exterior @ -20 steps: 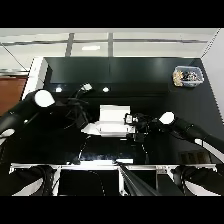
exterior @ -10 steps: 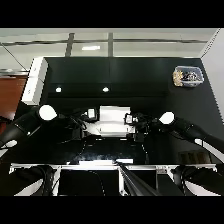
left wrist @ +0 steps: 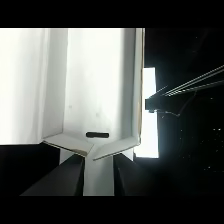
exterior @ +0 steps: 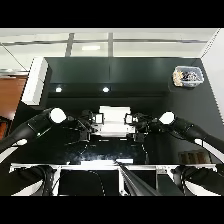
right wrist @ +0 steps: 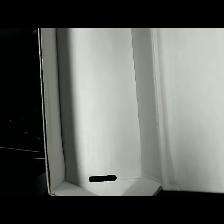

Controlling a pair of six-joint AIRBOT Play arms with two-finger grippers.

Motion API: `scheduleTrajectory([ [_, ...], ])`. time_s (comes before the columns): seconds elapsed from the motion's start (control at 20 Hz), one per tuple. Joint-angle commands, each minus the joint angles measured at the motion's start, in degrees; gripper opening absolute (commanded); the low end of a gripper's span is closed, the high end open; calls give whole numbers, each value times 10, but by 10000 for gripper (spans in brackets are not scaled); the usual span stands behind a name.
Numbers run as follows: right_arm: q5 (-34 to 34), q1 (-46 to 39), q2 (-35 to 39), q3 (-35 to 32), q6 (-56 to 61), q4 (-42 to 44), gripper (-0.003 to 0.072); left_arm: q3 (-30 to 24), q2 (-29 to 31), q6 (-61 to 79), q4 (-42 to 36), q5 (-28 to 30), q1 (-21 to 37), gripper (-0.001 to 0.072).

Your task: Fold the box and place the chain.

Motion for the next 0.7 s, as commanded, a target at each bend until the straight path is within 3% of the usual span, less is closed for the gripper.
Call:
scheduleTrajectory([
  [0.0,0,0,0,0,0,0,411,0,-2,2,-18,-2,-3,216],
  [0.45,0,0,0,0,0,0,412,0,-42,5,-162,15,-3,215],
  [0.6,0,0,0,0,0,0,411,0,-45,5,-155,16,-3,213],
  [0.65,0,0,0,0,0,0,411,0,-45,4,-155,16,-3,178],
])
